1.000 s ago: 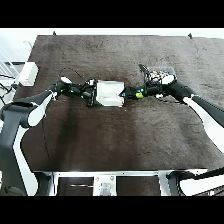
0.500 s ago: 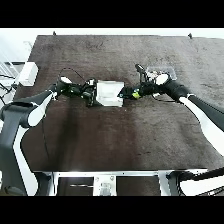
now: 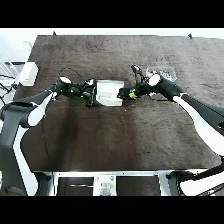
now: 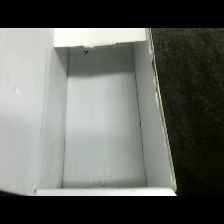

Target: Fold the box and place the chain.

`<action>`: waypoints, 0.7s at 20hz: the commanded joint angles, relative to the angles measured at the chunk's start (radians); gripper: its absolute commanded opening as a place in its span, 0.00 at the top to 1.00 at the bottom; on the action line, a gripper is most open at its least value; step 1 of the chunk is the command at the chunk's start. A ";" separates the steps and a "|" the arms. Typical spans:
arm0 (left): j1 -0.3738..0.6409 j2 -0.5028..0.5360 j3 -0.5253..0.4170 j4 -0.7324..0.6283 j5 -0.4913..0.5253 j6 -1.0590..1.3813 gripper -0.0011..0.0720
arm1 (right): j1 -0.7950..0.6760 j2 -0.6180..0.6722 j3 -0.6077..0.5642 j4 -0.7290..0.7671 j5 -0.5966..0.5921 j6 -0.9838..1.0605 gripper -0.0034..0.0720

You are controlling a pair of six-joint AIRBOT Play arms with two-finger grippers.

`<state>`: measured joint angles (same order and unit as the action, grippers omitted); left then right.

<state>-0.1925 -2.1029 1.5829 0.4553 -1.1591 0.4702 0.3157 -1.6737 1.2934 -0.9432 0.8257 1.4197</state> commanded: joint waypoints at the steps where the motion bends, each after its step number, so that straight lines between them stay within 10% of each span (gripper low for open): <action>1: -0.001 0.000 0.000 0.000 -0.001 0.002 0.50 | 0.025 -0.023 0.050 -0.157 0.036 0.145 0.40; 14: -0.001 0.000 0.000 0.000 -0.001 0.002 0.50 | 0.122 -0.123 0.342 -0.549 0.288 0.448 0.40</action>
<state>-0.1932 -2.1029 1.5829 0.4553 -1.1595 0.4725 0.4145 -1.7859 1.5860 -1.4345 1.0813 1.8214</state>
